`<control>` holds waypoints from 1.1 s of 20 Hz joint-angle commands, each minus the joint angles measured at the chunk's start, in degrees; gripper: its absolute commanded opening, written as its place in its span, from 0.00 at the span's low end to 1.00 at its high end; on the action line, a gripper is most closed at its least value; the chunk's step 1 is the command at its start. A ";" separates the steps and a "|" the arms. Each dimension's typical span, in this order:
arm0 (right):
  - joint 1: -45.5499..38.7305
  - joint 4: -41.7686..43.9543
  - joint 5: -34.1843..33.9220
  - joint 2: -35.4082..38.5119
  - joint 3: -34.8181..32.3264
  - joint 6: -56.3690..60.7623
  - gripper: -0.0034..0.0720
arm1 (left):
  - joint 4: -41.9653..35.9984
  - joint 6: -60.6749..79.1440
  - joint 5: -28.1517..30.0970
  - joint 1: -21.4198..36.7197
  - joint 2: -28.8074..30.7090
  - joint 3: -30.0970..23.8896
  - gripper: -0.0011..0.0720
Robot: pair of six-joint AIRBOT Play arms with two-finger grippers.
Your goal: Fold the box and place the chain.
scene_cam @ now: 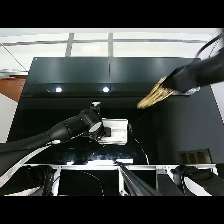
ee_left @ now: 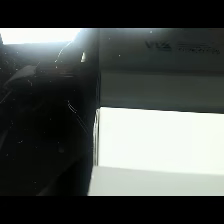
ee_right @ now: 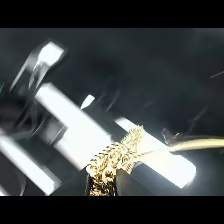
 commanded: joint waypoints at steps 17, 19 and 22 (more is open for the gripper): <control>19.15 7.56 -18.47 0.09 -25.59 -0.48 0.10 | 0.02 0.00 0.22 0.02 -0.02 -0.02 0.06; 19.15 7.76 -21.64 0.09 -28.26 0.33 0.10 | 0.02 0.00 0.20 0.02 -0.02 -0.02 0.06; 19.61 8.15 -26.60 -0.39 -31.10 0.66 0.10 | 0.00 0.00 0.09 0.02 -0.02 -0.02 0.06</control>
